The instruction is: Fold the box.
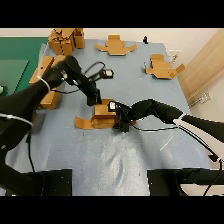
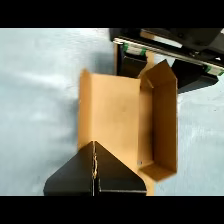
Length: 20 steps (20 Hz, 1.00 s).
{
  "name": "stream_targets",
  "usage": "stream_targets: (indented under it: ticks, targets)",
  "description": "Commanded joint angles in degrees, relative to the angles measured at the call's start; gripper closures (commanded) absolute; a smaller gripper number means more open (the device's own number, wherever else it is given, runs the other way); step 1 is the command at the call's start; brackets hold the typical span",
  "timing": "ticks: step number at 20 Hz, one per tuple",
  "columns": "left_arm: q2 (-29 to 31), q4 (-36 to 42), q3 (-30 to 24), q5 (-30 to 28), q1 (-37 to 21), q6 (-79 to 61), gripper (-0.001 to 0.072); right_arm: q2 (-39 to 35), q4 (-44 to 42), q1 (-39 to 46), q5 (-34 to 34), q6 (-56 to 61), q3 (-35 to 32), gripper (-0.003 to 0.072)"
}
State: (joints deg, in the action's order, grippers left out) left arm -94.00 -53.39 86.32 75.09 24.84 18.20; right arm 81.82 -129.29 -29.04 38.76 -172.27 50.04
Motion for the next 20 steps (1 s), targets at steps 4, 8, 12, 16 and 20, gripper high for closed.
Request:
stream_targets:
  ticks: [4,8,12,16,20]
  targets:
    - [19.1,-2.03,-10.69,-8.72,-9.22,2.34,0.0699,1.4,0.02,0.04,-0.15,0.22,0.0,0.0341]
    - [28.7,-1.77,-31.3,-12.09,-10.58,-8.94,0.0696,2.08,0.02,0.02,0.13,0.37,0.0,0.0341]
    - [28.41,-0.42,-41.4,-16.0,-5.88,-13.51,0.0576,2.08,0.04,0.04,0.31,0.35,0.02,0.0341]
    - [27.52,-0.48,-41.92,-27.34,-0.11,-13.07,0.033,2.08,0.04,0.04,0.55,0.35,0.02,0.0341]
    - [24.35,-0.59,-41.92,-31.47,0.87,-12.83,0.033,2.08,0.04,0.02,0.9,0.35,0.02,0.0341]
